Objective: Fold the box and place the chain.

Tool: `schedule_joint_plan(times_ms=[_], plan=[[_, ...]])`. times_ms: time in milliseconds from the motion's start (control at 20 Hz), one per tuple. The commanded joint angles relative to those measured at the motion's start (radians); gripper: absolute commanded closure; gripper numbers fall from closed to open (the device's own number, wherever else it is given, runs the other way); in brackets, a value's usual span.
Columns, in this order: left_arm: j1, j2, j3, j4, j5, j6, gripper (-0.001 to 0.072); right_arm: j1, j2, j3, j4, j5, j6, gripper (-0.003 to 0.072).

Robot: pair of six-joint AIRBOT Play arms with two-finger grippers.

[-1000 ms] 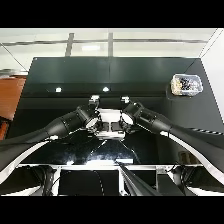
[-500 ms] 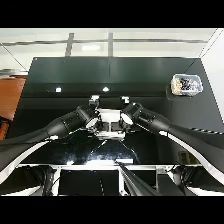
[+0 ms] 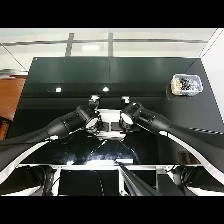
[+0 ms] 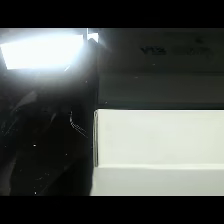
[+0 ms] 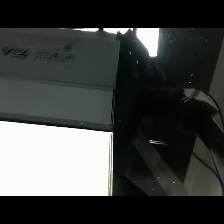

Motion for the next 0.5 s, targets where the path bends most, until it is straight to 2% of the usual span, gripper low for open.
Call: schedule_joint_plan(times_ms=[0, 200, 250, 300, 350, 450], plan=[[0.0, 0.0, 0.001, 0.001, 0.002, 0.003, 0.0679, 0.0, -0.001, 0.0, -0.001, 0.002, 0.009, 0.0624], [0.0, 0.0, 0.001, 0.001, 0.002, 0.003, 0.0678, 0.0, 0.0, 0.0, -0.002, 0.002, 0.013, 0.0623], [0.0, 0.0, 0.001, 0.001, 0.002, 0.003, 0.0678, 0.0, 0.0, 0.0, -0.002, 0.002, 0.013, 0.059], [0.0, 0.0, 0.001, 0.001, 0.002, 0.003, 0.0678, 0.0, 0.0, 0.0, -0.002, 0.009, 0.012, 0.0472], [0.0, 0.0, 0.001, 0.001, 0.002, 0.003, 0.0678, 0.0, -0.001, 0.0, -0.004, 0.019, 0.011, 0.0401], [0.0, 0.0, 0.001, 0.001, 0.002, 0.003, 0.0679, -0.001, 0.0, 0.0, -0.01, 0.038, 0.011, 0.0401]])
